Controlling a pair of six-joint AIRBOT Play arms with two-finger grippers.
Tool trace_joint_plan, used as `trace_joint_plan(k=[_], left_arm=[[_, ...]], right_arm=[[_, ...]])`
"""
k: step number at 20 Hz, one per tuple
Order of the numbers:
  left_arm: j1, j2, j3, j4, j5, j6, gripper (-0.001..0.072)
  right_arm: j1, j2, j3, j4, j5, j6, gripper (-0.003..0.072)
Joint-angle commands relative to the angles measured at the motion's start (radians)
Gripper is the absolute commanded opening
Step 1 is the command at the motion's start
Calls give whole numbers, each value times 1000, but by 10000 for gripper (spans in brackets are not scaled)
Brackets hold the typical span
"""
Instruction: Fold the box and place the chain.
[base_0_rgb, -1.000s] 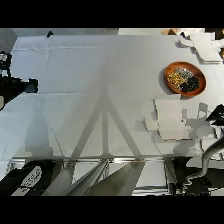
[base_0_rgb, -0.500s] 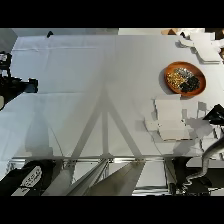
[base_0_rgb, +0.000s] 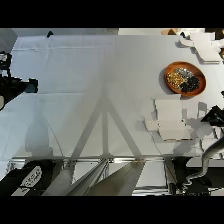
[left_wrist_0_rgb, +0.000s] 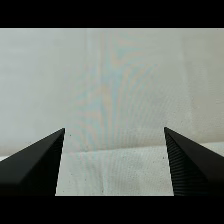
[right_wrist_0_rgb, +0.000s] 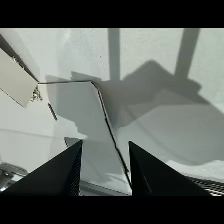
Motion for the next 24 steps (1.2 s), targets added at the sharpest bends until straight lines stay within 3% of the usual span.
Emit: trace_joint_plan(k=[1, 3, 4, 8, 13, 16, 24], left_arm=[[0, 0, 0, 0, 0, 0, 699], [0, 0, 0, 0, 0, 0, 699], [0, 0, 0, 0, 0, 0, 699], [0, 0, 0, 0, 0, 0, 699], [0, 0, 0, 0, 0, 0, 699], [0, 0, 0, 0, 0, 0, 699], [0, 0, 0, 0, 0, 0, 699]], right_arm=[[0, -3, -6, 0, -11, 0, 224], [0, -3, -6, 1, -21, -6, 33], [0, -3, -6, 5, -18, -23, 11], [0, 2, -6, 106, 62, -107, 10], [59, 87, -7, 142, 55, -134, 9], [135, 163, -34, 219, -5, -157, 9], [376, 385, -266, 423, -162, -266, 8]])
